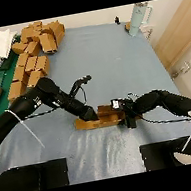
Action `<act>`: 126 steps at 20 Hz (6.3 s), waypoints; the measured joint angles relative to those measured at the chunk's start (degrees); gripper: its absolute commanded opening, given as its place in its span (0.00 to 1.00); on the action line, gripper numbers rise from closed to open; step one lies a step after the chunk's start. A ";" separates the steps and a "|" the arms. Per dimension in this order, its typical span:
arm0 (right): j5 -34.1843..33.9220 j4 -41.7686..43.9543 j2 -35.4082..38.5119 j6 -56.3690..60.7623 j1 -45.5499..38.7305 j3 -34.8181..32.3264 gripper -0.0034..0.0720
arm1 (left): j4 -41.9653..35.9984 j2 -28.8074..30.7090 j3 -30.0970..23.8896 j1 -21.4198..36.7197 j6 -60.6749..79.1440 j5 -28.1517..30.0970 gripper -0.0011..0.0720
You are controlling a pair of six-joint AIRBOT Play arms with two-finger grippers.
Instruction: Fold the box.
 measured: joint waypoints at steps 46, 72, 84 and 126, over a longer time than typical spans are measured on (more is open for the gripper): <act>0.00 -0.37 0.02 0.02 0.00 0.02 0.64 | 3.69 14.73 -23.12 -2.01 53.96 27.32 0.98; 0.00 -0.39 0.02 0.02 0.00 0.02 0.64 | -3.28 2.40 -17.22 -10.10 60.63 37.97 0.16; -0.04 -0.44 0.02 0.00 0.00 0.02 0.64 | -5.73 1.46 -16.17 -12.52 63.58 39.65 0.62; -0.02 -0.39 0.02 0.00 0.00 0.02 0.64 | 6.60 8.90 -19.63 -1.14 -16.15 28.35 0.03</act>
